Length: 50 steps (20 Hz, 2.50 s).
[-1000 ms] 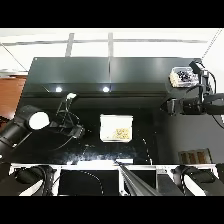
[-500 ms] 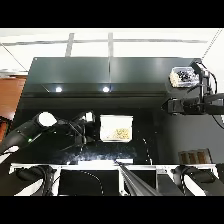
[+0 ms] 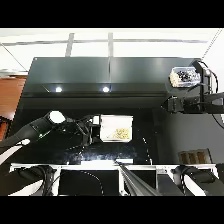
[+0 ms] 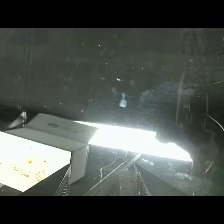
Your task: Fold the box and place the chain.
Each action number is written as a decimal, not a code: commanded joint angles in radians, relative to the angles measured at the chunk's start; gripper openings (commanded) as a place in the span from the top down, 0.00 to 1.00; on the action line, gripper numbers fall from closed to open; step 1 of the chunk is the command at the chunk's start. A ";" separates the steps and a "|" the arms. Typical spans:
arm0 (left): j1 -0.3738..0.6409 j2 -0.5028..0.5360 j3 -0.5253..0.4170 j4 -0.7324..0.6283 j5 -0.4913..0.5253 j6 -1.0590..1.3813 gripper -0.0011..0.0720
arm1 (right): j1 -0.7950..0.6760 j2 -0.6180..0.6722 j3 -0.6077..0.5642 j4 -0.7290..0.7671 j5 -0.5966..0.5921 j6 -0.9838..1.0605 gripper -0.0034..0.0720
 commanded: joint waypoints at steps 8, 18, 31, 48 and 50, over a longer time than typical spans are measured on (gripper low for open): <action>-0.002 -0.020 0.005 -0.046 0.045 0.037 0.01 | 0.001 0.000 0.000 -0.001 -0.004 0.003 0.35; -0.062 -0.027 0.005 -0.039 0.053 0.066 0.05 | 0.001 0.000 -0.003 -0.003 -0.008 0.001 0.31; -0.062 -0.026 0.005 -0.039 0.069 0.061 0.32 | 0.266 -0.304 -0.006 0.063 -0.376 -0.414 0.02; -0.062 -0.026 0.004 -0.039 0.069 0.061 0.31 | 0.352 -0.294 -0.004 0.217 0.012 -0.994 0.02; -0.062 -0.026 0.004 -0.039 0.070 0.061 0.31 | 0.352 -0.285 -0.006 0.210 0.023 -0.915 0.02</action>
